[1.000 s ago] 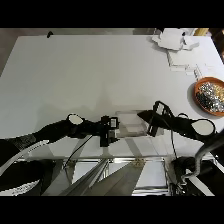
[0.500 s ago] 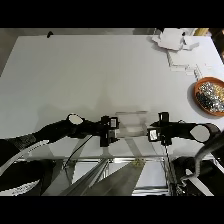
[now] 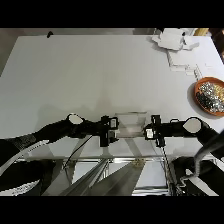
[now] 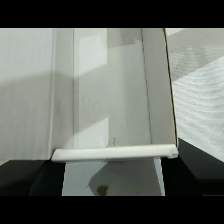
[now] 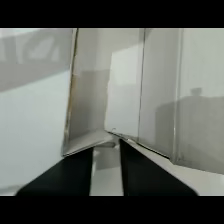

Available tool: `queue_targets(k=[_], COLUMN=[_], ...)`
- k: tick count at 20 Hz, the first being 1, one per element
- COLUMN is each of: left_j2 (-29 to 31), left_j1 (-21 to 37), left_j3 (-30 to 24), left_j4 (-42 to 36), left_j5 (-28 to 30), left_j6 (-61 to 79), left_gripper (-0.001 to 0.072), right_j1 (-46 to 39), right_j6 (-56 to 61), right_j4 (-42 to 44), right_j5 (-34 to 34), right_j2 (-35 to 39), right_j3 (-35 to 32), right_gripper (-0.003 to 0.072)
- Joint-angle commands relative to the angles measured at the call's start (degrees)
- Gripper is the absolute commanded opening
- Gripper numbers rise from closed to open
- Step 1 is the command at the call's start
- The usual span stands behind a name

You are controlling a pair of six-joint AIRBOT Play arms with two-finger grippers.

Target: Fold the box and place the chain.

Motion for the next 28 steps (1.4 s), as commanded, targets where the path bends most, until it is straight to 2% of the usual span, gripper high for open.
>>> queue_targets(k=[1,3,7,9,10,11,13,14,15,18,22,26,28], left_j2=[0.04,0.04,0.04,0.04,0.04,0.04,0.04,0.04,0.04,0.04,0.04,0.04,0.04], left_j1=[-0.04,-0.04,-0.04,-0.04,-0.04,-0.04,-0.04,-0.04,-0.04,-0.04,-0.04,-0.04,-0.04], left_j3=[0.04,0.04,0.04,0.04,0.04,0.04,0.04,0.04,0.04,0.04,0.04,0.04,0.04], left_j4=[-0.22,-0.22,-0.22,-0.22,-0.22,-0.22,-0.22,-0.22,-0.22,-0.22,-0.22,-0.22,-0.22], left_j5=[0.02,0.02,0.02,0.02,0.02,0.0,0.0,0.02,0.0,0.0,0.02,0.02,0.0], left_j6=[-0.22,-0.22,-0.22,-0.22,-0.24,-0.22,-0.22,-0.24,-0.22,-0.22,-0.22,-0.24,-0.22], left_gripper=[0.0208,0.0208,0.0208,0.0208,0.0208,0.0208,0.0208,0.0208,0.0208,0.0208,0.0208,0.0208,0.0208], right_j1=[0.07,0.07,0.07,0.07,0.07,0.04,0.04,-0.5,-1.81,-8.35,-18.95,-24.41,-24.92], right_j6=[-0.57,-0.59,1.25,9.11,14.1,19.89,28.3,30.71,31.52,37.4,54.14,72.65,73.7], right_j4=[7.04,9.97,7.58,-0.07,-5.6,-11.5,-19.19,-20.35,-19.96,-16.11,-15.56,-23.34,-22.08], right_j5=[1.42,1.36,1.25,1.25,1.36,2.1,6.03,9.03,12.26,15.3,11.37,12.0,13.77], right_j2=[-2.38,-4.13,-4.11,-2.01,-0.09,2.34,6.56,7.96,8.59,8.72,7.15,-1.92,-6.51], right_j3=[-0.04,-0.07,-0.04,0.15,0.68,1.66,4.2,5.66,7.21,11.8,13.27,13.25,13.18], right_gripper=[0.0312,0.0402,0.0412,0.036,0.0281,0.0233,0.0214,0.0145,0.0006,0.0013,0.0013,0.0012,0.0012])
